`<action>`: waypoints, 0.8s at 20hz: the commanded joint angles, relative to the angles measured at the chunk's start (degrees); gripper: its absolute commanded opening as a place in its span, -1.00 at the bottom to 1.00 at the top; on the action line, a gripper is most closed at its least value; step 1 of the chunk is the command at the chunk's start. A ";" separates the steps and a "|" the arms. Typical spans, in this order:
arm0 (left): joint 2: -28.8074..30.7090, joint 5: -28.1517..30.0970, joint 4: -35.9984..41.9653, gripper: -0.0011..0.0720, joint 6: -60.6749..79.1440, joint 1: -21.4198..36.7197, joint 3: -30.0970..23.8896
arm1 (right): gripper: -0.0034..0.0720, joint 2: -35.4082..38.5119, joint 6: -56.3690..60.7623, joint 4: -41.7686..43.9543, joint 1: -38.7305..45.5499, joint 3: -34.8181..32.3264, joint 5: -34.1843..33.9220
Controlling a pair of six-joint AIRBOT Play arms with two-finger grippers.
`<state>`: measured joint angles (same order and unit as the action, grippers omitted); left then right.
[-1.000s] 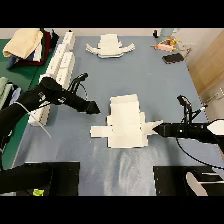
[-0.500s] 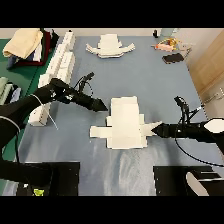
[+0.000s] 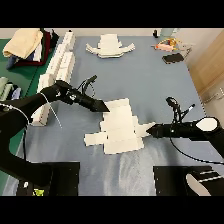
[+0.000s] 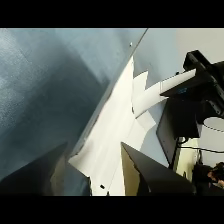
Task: Fold the box.
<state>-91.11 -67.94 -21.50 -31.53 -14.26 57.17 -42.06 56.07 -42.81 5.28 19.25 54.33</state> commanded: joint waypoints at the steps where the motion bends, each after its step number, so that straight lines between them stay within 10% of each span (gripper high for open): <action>1: -0.50 -4.39 0.26 0.27 0.48 -0.04 -0.04 | -0.90 -0.13 -0.15 0.17 -0.42 -0.04 -1.33; 8: -0.68 -3.54 2.01 0.26 2.32 -1.62 -0.11 | -0.90 -0.13 -0.20 0.07 -0.42 -0.04 -2.14; 10: -0.68 -1.70 2.27 -0.28 2.95 -2.75 -0.11 | -0.90 -0.13 -0.20 0.09 -0.42 -0.04 -2.14; 16: -0.68 0.52 2.71 -0.38 4.76 -5.29 -0.11 | -0.90 -0.13 -0.20 -0.28 -0.42 -0.04 -2.14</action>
